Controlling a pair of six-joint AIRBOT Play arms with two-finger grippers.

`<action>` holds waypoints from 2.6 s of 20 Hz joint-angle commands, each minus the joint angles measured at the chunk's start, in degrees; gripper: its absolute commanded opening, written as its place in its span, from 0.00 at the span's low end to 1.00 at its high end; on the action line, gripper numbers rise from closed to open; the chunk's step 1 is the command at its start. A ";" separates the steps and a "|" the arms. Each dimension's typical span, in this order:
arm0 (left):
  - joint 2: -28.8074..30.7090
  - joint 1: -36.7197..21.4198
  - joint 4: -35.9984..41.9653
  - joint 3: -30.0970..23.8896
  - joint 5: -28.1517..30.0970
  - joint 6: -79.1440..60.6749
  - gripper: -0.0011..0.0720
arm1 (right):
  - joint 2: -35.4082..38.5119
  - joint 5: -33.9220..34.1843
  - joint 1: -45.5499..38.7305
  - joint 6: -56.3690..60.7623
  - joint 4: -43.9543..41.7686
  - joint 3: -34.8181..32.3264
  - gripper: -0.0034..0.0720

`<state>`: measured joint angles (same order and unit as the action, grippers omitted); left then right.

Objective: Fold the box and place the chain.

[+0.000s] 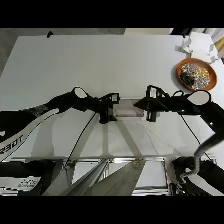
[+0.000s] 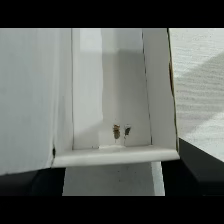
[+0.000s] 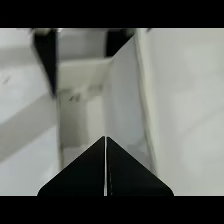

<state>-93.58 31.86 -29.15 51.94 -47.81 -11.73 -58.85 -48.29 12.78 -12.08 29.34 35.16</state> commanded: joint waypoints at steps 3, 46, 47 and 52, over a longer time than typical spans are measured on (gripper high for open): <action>0.04 -0.04 -0.02 -0.02 0.00 -0.02 0.30 | -6.34 17.84 3.56 1.60 -11.13 0.07 0.06; 0.04 -0.04 -0.02 -0.02 0.02 -0.02 0.30 | -9.51 6.08 -1.99 -6.43 19.71 -2.03 0.33; 0.04 -0.04 -0.02 -0.02 0.02 -0.02 0.30 | -9.51 5.86 -1.53 -7.41 16.83 -2.03 0.33; 0.04 -0.04 -0.02 -0.02 0.00 -0.02 0.30 | -9.51 5.90 2.84 -7.96 14.29 -2.03 0.18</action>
<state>-93.58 31.86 -29.19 51.94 -47.86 -11.73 -68.23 -42.37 13.67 -19.20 46.44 33.15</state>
